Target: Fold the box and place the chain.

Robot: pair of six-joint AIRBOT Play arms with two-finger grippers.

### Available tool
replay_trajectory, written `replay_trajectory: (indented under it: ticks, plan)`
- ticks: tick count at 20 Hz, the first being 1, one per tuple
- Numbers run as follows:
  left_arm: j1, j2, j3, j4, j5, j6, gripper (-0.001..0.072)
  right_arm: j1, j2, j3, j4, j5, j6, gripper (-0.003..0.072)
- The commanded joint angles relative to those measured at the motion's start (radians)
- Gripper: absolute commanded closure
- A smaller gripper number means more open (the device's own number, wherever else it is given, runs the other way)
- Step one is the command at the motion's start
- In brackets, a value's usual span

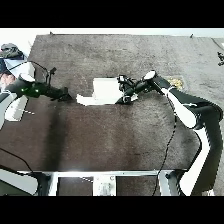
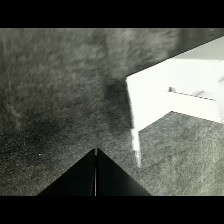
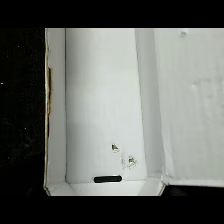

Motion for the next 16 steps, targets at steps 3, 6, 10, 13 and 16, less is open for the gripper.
replay_trajectory:
  ticks: [3,6,10,13,16]
  plan:
    - [-0.013,-0.080,-0.014,-0.144,0.007,0.023,0.0701,0.001,0.000,0.000,0.000,0.000,0.000,0.0270]
    - [-0.075,-0.121,-0.014,-0.220,0.027,0.064,0.0699,0.001,0.000,0.000,0.000,0.000,0.000,0.0270]
    - [-0.111,-0.143,-0.014,-0.392,0.055,0.155,0.0700,0.001,0.000,0.000,0.000,0.000,0.000,0.0270]
    - [-0.130,-0.143,-0.014,-0.397,0.053,0.177,0.0699,0.001,0.000,0.000,0.000,0.001,0.000,0.0270]
    - [-0.132,-0.143,0.001,-0.405,0.023,0.193,0.0698,0.001,0.000,0.000,0.000,0.000,0.000,0.0270]
